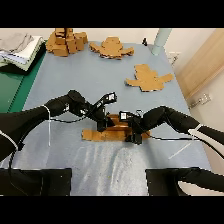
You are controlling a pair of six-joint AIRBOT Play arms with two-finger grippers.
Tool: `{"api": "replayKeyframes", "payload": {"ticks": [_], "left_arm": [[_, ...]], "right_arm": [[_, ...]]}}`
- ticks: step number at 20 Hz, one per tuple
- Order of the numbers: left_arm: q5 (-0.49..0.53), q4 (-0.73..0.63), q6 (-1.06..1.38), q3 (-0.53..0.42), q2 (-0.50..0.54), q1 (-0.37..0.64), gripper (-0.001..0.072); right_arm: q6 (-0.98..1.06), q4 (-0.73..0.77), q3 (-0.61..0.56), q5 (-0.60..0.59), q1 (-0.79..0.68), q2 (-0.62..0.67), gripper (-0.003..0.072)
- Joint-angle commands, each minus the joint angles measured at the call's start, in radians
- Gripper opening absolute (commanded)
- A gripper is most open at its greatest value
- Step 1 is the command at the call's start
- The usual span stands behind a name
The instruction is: Fold the box.
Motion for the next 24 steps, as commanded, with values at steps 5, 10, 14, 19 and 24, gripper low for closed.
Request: {"api": "replayKeyframes", "payload": {"ticks": [5, 10, 14, 19, 24], "left_arm": [[-0.001, 0.0, 0.0, 0.0, -0.001, 0.0, 0.0015], [-0.001, 0.0, 0.0, 0.0, -0.001, 0.0, 0.0015], [-0.001, 0.0, 0.0, 0.0, -0.001, 0.0, 0.0015], [-0.001, 0.0, 0.0, 0.0, -0.001, 0.0, 0.0015], [-0.001, 0.0, 0.0, 0.0, -0.001, 0.0, 0.0015]], "right_arm": [[0.001, -0.014, 0.0, -0.008, 0.0, 0.0, 0.0576], [0.001, -0.014, -0.001, -0.006, 0.0, 0.0, 0.0504], [0.001, -0.017, -0.011, -0.002, 0.0, 0.0, 0.0516], [0.001, -0.018, -0.013, 0.001, 0.0, 0.0, 0.0516], [0.001, -0.025, -0.012, 0.0, 0.0, 0.0, 0.0515]]}}
